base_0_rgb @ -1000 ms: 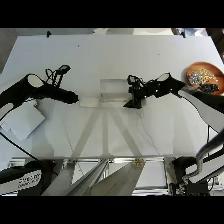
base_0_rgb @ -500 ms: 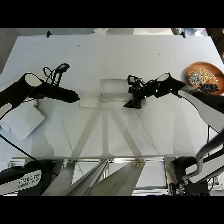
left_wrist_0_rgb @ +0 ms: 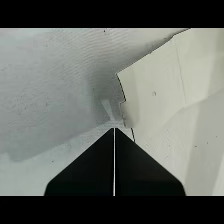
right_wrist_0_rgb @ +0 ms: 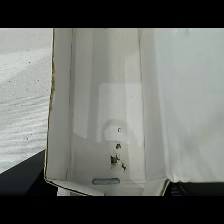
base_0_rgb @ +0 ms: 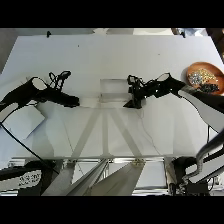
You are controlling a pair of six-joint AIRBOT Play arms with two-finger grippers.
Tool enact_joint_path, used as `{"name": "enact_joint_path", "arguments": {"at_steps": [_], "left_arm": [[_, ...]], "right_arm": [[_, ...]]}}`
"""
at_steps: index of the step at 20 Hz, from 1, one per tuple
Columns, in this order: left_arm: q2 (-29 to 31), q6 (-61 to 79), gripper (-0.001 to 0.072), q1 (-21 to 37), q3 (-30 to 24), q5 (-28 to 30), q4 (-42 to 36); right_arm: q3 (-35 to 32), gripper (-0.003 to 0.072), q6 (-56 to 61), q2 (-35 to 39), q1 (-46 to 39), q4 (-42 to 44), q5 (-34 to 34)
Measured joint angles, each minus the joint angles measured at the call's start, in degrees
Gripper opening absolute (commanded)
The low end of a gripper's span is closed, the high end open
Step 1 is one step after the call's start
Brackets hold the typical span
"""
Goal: Fold the box and place the chain.
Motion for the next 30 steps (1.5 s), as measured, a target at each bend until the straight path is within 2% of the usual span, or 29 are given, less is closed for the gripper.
{"name": "enact_joint_path", "arguments": {"at_steps": [13, 18, 21, 30], "left_arm": [[-0.4, 7.7, 0.0010, 0.0, -0.3, -0.8, -6.5], [-0.5, 12.1, 0.0011, -0.1, -0.3, -1.1, -13.0], [-0.9, 13.8, 0.0010, -0.9, -0.3, 0.2, -16.0], [-1.9, 15.1, 0.0011, -2.2, -0.4, 2.6, -18.6]], "right_arm": [[0.0, 0.0495, 0.0, 0.0, 0.0, 0.0, 0.0], [0.0, 0.0495, 0.0, 0.0, 0.0, 0.0, 0.0], [0.0, 0.0495, 0.0, 0.0, 0.0, 0.0, 0.0], [0.0, 0.0495, 0.0, 0.0, 0.0, 0.0, 0.0]]}}
